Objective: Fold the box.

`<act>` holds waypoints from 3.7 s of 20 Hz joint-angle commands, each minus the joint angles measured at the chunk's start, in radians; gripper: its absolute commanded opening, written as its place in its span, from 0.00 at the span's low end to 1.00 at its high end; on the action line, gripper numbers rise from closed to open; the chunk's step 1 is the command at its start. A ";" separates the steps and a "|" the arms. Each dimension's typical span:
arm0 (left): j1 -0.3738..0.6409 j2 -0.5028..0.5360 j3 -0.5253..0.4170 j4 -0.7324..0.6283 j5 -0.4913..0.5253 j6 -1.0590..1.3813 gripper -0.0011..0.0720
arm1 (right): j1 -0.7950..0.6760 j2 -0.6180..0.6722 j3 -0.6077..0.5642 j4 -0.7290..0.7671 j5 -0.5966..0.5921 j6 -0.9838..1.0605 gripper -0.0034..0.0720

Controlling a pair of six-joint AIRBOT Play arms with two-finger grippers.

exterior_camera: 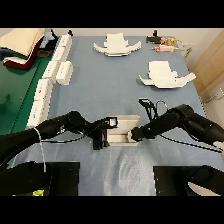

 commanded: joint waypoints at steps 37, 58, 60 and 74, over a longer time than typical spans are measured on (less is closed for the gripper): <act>0.000 0.000 -0.001 0.000 0.000 0.000 0.63 | 0.312 -0.114 0.313 -0.520 -0.433 0.551 0.63; 0.000 0.000 -0.001 0.000 0.000 0.000 0.63 | -0.457 -0.415 0.315 0.614 -0.359 -0.587 0.05; 0.000 0.000 -0.001 0.000 0.000 0.000 0.63 | -0.451 -0.389 0.315 0.603 -0.402 -0.639 0.05; 0.000 0.000 -0.001 0.000 0.000 0.000 0.63 | -0.007 0.044 -0.040 0.311 0.136 -0.871 0.05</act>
